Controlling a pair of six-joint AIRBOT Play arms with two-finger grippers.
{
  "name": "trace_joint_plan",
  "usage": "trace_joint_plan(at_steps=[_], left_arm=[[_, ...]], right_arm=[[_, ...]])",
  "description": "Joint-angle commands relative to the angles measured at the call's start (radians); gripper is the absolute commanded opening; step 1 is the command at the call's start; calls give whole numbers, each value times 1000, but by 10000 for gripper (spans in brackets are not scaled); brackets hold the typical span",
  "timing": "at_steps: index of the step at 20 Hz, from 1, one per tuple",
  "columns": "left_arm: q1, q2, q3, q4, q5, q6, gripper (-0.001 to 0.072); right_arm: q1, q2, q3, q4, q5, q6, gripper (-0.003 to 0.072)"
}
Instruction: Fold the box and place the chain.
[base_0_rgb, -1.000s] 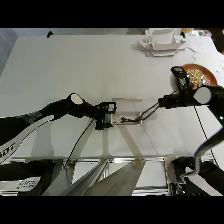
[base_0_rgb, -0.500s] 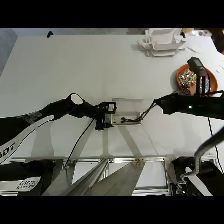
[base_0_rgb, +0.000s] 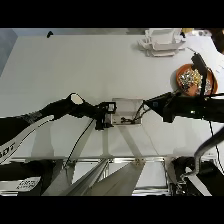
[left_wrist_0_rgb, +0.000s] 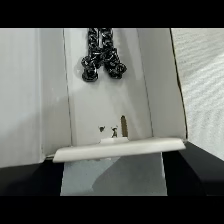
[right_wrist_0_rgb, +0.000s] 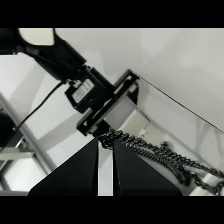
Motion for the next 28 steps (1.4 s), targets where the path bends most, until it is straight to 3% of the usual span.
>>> trace_joint_plan(at_steps=[1, 5, 10, 21, 24, 28], left_arm=[[1, 0, 1, 0, 0, 0, 88], [1, 0, 1, 0, 0, 0, 88], [1, 0, 1, 0, 0, 0, 88], [1, 0, 1, 0, 0, 0, 88], [1, 0, 1, 0, 0, 0, 88], [1, 0, 1, 0, 0, 0, 88]], right_arm=[[71, -16, 0, 26, -37, -39, 16], [205, -110, 0, -106, -155, -20, 17], [274, -260, 0, -251, -156, 50, 17], [328, -478, 0, -286, -220, 81, 25], [328, -478, 0, -277, -225, 107, 278], [327, -424, 35, -266, -187, 107, 274]])
